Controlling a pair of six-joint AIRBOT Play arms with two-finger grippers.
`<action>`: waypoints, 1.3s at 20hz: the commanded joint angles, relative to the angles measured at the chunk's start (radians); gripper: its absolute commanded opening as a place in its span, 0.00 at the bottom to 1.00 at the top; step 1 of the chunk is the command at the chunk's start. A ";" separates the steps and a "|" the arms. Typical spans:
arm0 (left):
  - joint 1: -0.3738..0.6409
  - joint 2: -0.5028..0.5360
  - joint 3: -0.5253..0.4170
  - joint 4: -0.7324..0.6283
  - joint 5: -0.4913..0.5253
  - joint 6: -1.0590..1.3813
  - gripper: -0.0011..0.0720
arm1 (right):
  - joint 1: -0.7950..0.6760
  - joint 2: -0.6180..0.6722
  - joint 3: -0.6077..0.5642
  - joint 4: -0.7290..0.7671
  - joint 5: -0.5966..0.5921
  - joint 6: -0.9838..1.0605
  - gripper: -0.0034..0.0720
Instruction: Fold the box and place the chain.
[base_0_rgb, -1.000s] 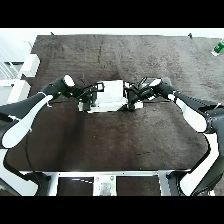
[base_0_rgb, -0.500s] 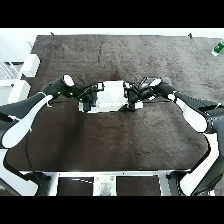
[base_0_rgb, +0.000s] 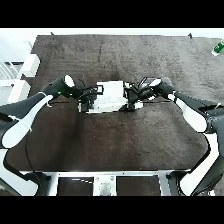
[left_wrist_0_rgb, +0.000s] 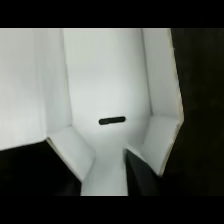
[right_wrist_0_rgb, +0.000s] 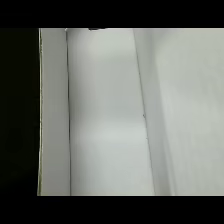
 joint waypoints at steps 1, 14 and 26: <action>0.002 0.000 0.000 0.044 0.002 0.002 0.48 | 0.000 0.000 0.000 -0.002 0.000 -0.003 0.77; 0.002 0.010 0.015 0.062 -0.070 -0.003 0.79 | 0.000 0.000 0.000 -0.003 0.000 -0.003 0.77; 0.000 0.009 0.037 -0.023 -0.134 -0.024 0.49 | 0.000 0.000 0.000 -0.003 0.000 -0.003 0.77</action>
